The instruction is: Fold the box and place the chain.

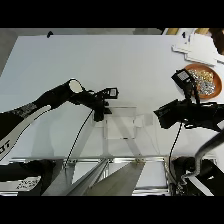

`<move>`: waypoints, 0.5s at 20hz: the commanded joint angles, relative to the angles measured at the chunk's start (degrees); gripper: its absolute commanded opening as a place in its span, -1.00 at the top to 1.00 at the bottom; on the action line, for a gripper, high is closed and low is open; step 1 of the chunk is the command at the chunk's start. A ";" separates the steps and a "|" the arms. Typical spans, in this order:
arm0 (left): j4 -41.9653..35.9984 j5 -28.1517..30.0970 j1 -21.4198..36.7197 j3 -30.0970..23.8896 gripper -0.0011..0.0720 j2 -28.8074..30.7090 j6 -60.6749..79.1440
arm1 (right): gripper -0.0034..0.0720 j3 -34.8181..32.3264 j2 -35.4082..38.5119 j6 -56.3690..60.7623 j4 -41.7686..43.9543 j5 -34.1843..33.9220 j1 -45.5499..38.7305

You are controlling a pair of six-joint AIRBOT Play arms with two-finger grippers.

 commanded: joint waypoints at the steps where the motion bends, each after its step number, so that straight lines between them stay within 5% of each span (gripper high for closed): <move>1: 0.13 0.17 0.00 0.00 0.95 0.04 0.55 | 0.12 0.02 0.02 0.02 0.04 0.07 0.04; 10: 0.46 1.46 0.00 0.00 0.95 -0.76 0.55 | 0.12 0.02 0.02 0.02 0.26 0.11 0.04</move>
